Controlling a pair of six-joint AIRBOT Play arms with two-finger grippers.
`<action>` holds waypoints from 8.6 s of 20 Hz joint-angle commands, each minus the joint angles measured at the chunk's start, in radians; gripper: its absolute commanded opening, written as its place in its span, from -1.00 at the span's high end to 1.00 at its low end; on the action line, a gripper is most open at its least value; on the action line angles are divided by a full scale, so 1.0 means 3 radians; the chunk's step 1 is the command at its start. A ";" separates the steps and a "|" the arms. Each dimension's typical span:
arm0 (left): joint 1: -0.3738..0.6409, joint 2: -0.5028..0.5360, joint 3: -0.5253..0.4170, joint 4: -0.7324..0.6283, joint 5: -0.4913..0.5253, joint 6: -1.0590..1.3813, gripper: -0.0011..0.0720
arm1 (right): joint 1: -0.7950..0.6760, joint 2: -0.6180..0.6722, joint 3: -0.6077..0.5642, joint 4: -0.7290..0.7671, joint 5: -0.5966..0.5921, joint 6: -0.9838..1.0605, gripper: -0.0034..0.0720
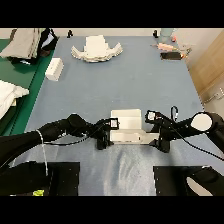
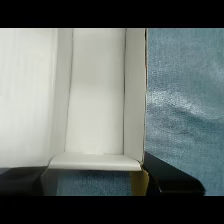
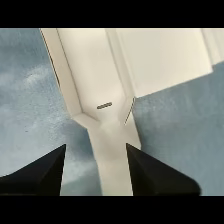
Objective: Fold the box.
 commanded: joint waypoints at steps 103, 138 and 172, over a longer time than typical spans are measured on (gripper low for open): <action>0.0001 0.0000 0.0003 0.0000 0.0000 0.0001 -0.42 | 0.1687 -0.1916 0.1460 -0.1798 0.0518 0.6931 0.31; 0.0001 0.0000 0.0003 0.0000 0.0001 0.0001 -0.42 | -0.1372 -0.2570 0.1508 0.2483 0.1071 0.3062 0.90; 0.0001 0.0000 0.0003 0.0000 0.0000 0.0001 -0.42 | 0.2031 -0.0306 0.0238 -0.0922 -0.1362 0.2344 0.91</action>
